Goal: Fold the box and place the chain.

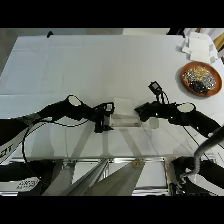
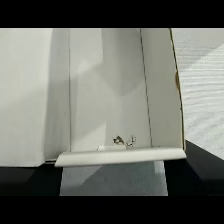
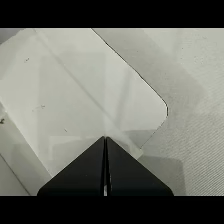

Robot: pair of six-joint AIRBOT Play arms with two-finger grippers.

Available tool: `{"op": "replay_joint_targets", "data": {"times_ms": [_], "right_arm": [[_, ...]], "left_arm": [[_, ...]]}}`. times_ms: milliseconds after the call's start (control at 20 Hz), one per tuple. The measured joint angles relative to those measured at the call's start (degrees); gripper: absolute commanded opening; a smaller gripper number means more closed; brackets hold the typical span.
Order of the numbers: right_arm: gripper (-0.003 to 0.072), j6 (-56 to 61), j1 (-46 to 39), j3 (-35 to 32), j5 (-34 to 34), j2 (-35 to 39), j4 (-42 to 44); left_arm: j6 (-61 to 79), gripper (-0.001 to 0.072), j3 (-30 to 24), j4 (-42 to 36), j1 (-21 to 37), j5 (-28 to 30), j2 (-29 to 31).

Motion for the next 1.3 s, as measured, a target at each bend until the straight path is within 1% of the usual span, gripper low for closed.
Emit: {"op": "replay_joint_targets", "data": {"times_ms": [150,250,350,450,550,600,750,850,950,1050,1150,1300], "right_arm": [[0.0014,3.3,0.0,0.0,0.9,2.1,-0.4],[0.0014,6.6,0.0,0.2,1.8,5.2,-1.6],[0.0014,10.6,0.0,0.2,2.5,9.6,-4.4],[0.0014,14.6,0.0,0.3,4.5,15.0,-9.0],[0.0014,18.2,0.0,0.3,9.4,21.0,-15.4],[0.0014,19.5,0.0,0.3,12.8,24.1,-19.5],[0.0014,21.4,0.0,0.3,25.3,31.6,-31.8],[0.0014,22.3,0.0,0.3,33.8,34.8,-39.4],[0.0014,22.0,0.0,0.2,40.4,36.5,-45.2],[0.0014,19.4,0.0,-0.1,43.8,37.3,-48.0],[0.0014,16.2,0.5,-0.3,45.6,37.5,-49.2],[0.0022,12.9,3.4,-0.4,43.6,36.9,-48.7]], "left_arm": [[0.2,0.0315,0.0,0.1,0.0,0.0,0.0],[0.3,0.0315,0.0,0.1,0.0,0.1,0.0],[0.3,0.0315,0.0,0.1,0.0,0.0,0.0],[0.3,0.0315,0.0,0.1,0.0,0.0,0.0],[0.2,0.0315,0.0,0.1,0.0,0.0,0.0],[0.2,0.0315,0.0,0.1,0.0,0.0,0.0],[0.2,0.0315,0.0,0.1,0.0,0.0,0.0],[0.2,0.0315,0.0,0.1,0.0,0.0,0.0],[0.2,0.0315,0.0,0.1,0.0,0.0,0.0],[0.2,0.0315,0.0,0.1,0.0,0.0,0.0],[0.2,0.0315,0.0,0.1,0.0,0.0,0.0],[0.2,0.0315,0.0,0.1,0.0,0.0,0.0]]}}
